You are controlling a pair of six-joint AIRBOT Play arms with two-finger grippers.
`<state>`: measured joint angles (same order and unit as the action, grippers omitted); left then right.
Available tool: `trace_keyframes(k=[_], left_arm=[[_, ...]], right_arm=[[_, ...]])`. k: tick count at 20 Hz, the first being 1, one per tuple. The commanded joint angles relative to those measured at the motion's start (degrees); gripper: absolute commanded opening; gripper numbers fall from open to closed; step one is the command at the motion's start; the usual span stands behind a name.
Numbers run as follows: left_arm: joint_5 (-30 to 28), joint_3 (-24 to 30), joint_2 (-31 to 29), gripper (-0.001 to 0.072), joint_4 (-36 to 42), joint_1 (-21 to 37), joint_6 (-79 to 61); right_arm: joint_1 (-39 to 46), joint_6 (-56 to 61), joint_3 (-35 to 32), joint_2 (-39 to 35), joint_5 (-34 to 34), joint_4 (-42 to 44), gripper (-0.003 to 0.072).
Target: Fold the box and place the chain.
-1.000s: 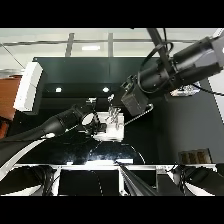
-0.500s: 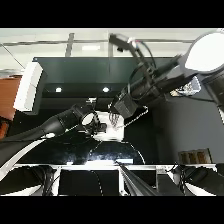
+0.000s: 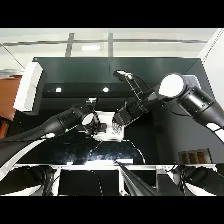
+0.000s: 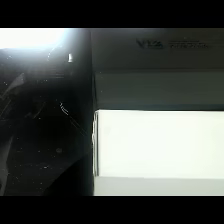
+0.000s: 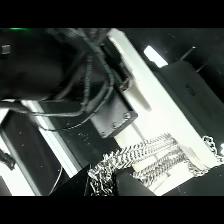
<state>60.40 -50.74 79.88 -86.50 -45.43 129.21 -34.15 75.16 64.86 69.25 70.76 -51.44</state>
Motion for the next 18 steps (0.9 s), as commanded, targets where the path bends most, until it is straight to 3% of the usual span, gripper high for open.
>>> trace_keyframes(k=[1,2,3,9,11,14,18], left_arm=[[-0.39,0.00,0.02,0.0031,-0.04,0.00,0.00],[-0.44,0.00,0.02,0.0031,-0.07,0.00,0.00],[-0.66,0.00,0.02,0.0031,-0.07,0.00,0.00],[-0.74,0.00,0.02,0.0031,-0.02,0.00,0.00],[-0.74,0.00,0.02,0.0031,-0.02,0.00,0.00],[-0.76,0.00,0.02,0.0031,-0.02,0.00,0.00],[-0.76,0.00,0.02,0.0031,-0.02,0.00,0.00]], right_arm=[[0.00,-0.04,-1.95,0.04,-2.49,-0.02,0.0079],[0.26,-0.28,-1.95,0.04,-2.36,-0.07,0.0455],[1.01,-0.50,-1.90,0.04,-2.12,-0.02,0.0655],[14.88,-7.26,0.11,-2.84,9.05,-0.55,0.0654],[19.39,-10.36,-0.07,-3.39,9.38,-8.92,0.0654],[21.77,-13.77,-4.79,-3.32,2.29,-22.86,0.0654],[21.42,-41.38,-15.98,-3.28,-7.80,-18.97,0.0654]])
